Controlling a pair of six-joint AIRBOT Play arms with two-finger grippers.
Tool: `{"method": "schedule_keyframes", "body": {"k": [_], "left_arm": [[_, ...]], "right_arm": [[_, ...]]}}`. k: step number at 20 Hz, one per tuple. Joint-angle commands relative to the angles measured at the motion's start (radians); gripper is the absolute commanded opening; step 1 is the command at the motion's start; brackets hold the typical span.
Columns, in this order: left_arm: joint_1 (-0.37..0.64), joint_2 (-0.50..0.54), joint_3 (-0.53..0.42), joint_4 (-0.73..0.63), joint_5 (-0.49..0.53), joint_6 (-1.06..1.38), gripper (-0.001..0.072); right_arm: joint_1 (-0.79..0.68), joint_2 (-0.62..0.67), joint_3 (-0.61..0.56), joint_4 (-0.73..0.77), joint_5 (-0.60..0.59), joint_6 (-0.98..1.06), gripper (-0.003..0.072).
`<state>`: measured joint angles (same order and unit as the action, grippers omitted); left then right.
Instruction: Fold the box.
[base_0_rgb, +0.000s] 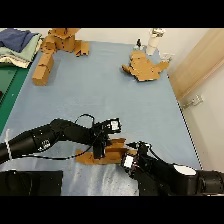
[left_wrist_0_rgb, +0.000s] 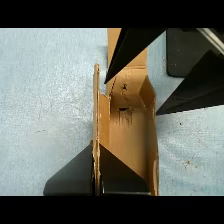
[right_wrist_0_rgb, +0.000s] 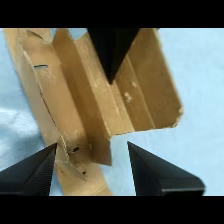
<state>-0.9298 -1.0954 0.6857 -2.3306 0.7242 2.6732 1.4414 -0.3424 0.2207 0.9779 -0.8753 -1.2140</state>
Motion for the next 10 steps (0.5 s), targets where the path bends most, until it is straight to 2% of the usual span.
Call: {"method": "schedule_keyframes", "body": {"k": [1, 5, 10], "left_arm": [[0.001, 0.000, 0.001, 0.000, 0.000, 0.000, 0.0015], [0.001, 0.000, 0.001, 0.000, 0.001, 0.000, 0.0015], [0.001, 0.000, 0.001, 0.000, -0.001, 0.000, 0.0015]], "right_arm": [[-0.103, 0.003, -0.004, 0.080, 0.066, -0.146, 0.0714], [-0.269, -0.001, -0.004, 0.270, 0.137, -0.362, 0.0714], [-0.496, -0.041, -0.004, 0.649, 0.206, -0.790, 0.0714]]}}
